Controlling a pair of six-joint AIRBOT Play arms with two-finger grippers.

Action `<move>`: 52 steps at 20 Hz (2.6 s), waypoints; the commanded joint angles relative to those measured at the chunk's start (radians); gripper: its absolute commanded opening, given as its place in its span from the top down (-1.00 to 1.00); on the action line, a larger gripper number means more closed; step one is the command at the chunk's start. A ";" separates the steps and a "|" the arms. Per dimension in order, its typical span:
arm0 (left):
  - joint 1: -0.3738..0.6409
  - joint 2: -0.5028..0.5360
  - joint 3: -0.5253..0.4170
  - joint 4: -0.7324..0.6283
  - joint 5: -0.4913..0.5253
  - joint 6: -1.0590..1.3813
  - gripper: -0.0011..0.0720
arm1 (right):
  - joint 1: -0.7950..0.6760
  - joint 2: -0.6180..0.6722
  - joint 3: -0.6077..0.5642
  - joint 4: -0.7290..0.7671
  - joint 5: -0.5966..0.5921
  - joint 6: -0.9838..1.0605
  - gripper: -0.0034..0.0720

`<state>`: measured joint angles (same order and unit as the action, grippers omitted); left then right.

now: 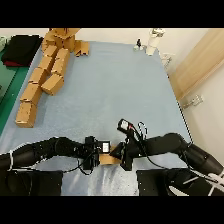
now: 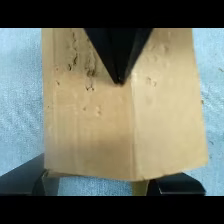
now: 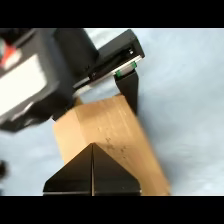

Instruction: Fold the box.

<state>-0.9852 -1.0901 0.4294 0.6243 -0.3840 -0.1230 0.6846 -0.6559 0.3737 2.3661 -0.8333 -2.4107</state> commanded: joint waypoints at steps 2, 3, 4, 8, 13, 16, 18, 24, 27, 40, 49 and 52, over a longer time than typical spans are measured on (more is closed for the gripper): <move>0.000 -0.001 0.000 0.000 0.000 0.000 0.01 | 0.173 0.072 -0.026 -0.314 0.162 0.012 0.90; 0.000 -0.001 0.000 0.000 0.000 0.000 0.01 | 0.201 0.071 -0.026 -0.352 0.168 0.012 0.90; 0.000 -0.001 0.000 0.000 0.000 0.000 0.01 | 0.230 0.069 -0.026 -0.381 0.173 0.011 0.90; 0.000 -0.001 0.000 0.000 0.000 0.000 0.01 | 0.320 0.071 -0.026 -0.411 0.179 -0.034 0.31; 0.000 -0.001 0.000 0.000 0.000 0.000 0.01 | 0.365 0.069 -0.026 -0.478 0.182 -0.059 -0.06; 0.000 -0.001 0.000 0.000 0.000 0.000 0.01 | 0.365 0.069 -0.026 -0.603 0.209 -0.059 -0.06; 0.000 -0.001 0.000 0.000 0.000 0.000 0.01 | 0.365 0.069 -0.026 -0.617 0.216 -0.060 -0.40; 0.000 -0.001 0.000 0.000 0.000 0.000 0.01 | 0.365 0.062 -0.026 -0.669 0.225 -0.057 -0.48; 0.000 -0.001 0.000 0.000 0.000 0.000 0.01 | 0.365 0.035 -0.026 -0.710 0.231 -0.047 -0.47; 0.000 -0.001 0.000 0.000 0.000 0.000 0.01 | 0.455 0.034 -0.013 -0.913 0.233 0.130 0.34; 0.000 -0.001 0.000 0.000 0.000 0.000 0.01 | 0.485 0.065 0.001 -0.937 0.223 0.171 0.35; 0.000 -0.001 0.000 0.000 0.000 0.000 0.01 | 0.486 0.065 0.001 -0.935 0.224 0.171 0.50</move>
<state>-0.9852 -1.0901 0.4294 0.6258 -0.3843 -0.1219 1.1667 -0.5926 0.3740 1.4315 -0.6037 -2.2471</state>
